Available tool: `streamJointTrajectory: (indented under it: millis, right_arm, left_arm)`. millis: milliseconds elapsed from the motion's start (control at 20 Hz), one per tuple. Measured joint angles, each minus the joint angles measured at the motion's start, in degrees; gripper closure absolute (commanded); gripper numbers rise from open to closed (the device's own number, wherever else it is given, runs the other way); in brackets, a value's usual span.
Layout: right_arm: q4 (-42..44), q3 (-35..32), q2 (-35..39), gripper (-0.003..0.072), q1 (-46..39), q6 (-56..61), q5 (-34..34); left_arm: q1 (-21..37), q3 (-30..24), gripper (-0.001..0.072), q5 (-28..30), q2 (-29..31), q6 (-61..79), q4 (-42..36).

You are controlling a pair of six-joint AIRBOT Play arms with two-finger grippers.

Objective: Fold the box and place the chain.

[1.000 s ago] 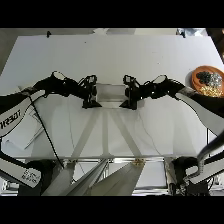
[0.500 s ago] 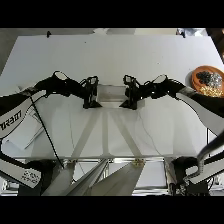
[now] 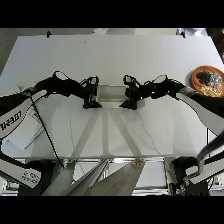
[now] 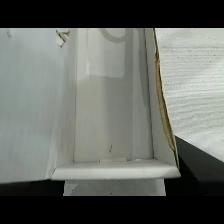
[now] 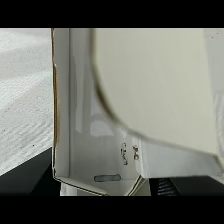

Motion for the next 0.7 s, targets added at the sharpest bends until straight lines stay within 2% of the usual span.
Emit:
streamJointTrajectory:
  millis: [50, 100, 150, 200, 250, 450, 700]
  right_arm:
    - [0.0, 0.0, 0.0, 0.0318, 0.0, 0.0, 0.0]
    - [0.0, 0.0, 0.0, 0.0269, 0.0, 0.0, 0.0]
    - [0.0, 0.0, 0.0, 0.0157, 0.0, 0.0, 0.0]
    - [0.0, 0.0, 0.0, 0.0076, 0.0, 0.0, -0.1]
    - [-0.1, 0.0, 0.0, 0.0046, 0.1, 0.3, -0.1]
    - [-3.3, 0.0, 2.2, 0.0044, 0.0, 0.3, 0.1]
    - [-15.8, -0.1, 8.9, 0.0046, 0.0, 7.4, 0.4]
  left_arm:
    - [0.0, 0.0, 0.0374, 0.0, 0.0, 0.0, 0.0]
    - [0.0, 0.0, 0.0374, 0.0, 0.0, 0.0, 0.0]
    - [0.0, 0.0, 0.0374, 0.0, 0.0, 0.0, 0.1]
    - [0.0, 0.0, 0.0374, 0.0, 0.0, 0.0, 0.1]
    - [-0.1, 0.0, 0.0374, 0.2, -0.1, 0.1, -0.2]
    - [-0.1, 0.0, 0.0374, 0.1, -0.1, 0.1, 0.0]
    - [-0.1, 0.0, 0.0374, 0.0, -0.1, 0.0, 0.1]
